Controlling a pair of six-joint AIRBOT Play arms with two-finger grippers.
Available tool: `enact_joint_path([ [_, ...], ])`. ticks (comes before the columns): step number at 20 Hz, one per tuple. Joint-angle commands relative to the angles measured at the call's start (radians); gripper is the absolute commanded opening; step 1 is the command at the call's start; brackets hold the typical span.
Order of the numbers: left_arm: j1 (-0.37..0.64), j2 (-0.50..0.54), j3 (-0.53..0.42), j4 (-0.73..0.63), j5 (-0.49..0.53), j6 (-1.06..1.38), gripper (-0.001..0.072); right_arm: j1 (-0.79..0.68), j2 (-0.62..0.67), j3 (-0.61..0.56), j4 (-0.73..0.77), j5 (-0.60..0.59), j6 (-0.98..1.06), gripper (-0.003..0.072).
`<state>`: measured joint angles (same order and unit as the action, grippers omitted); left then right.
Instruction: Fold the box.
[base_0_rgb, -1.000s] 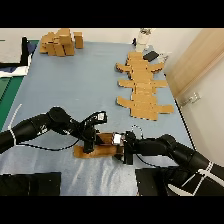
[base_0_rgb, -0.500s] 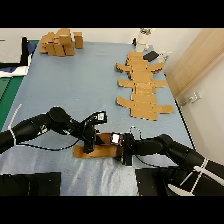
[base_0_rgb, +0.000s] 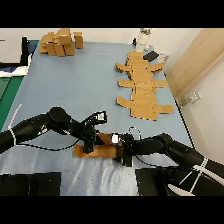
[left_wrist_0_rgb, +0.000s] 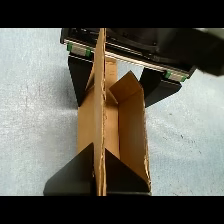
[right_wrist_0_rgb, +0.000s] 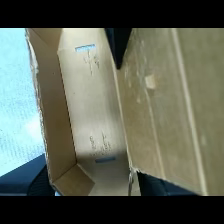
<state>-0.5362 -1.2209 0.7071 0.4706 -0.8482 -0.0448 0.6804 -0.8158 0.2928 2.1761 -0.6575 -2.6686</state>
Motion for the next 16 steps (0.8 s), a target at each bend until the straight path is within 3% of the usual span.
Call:
enact_joint_path([
  [1,0.0,0.0,0.0,0.0,0.001,0.0,0.0019,0.001,-0.001,0.002,0.001,0.021,-0.008,0.072],
  [8,0.0,0.0,0.0,0.0,0.001,0.0,0.0019,0.001,-0.026,0.001,0.001,0.039,-0.048,0.0718],
  [9,0.0,0.0,0.0,0.0,0.001,0.0,0.0019,0.001,-0.027,0.001,0.0,0.036,-0.048,0.0688],
  [10,0.0,0.0,0.0,0.0,0.001,0.0,0.0019,0.001,-0.027,0.001,0.002,0.027,-0.056,0.0556],
  [11,0.0,0.0,0.0,0.0,0.001,0.0,0.0018,0.001,-0.026,0.001,0.0,0.022,-0.056,0.052],
  [16,0.0,0.0,0.0,0.0,0.001,0.0,0.0019,0.001,-0.026,0.001,-0.007,0.014,-0.056,0.0521],
])
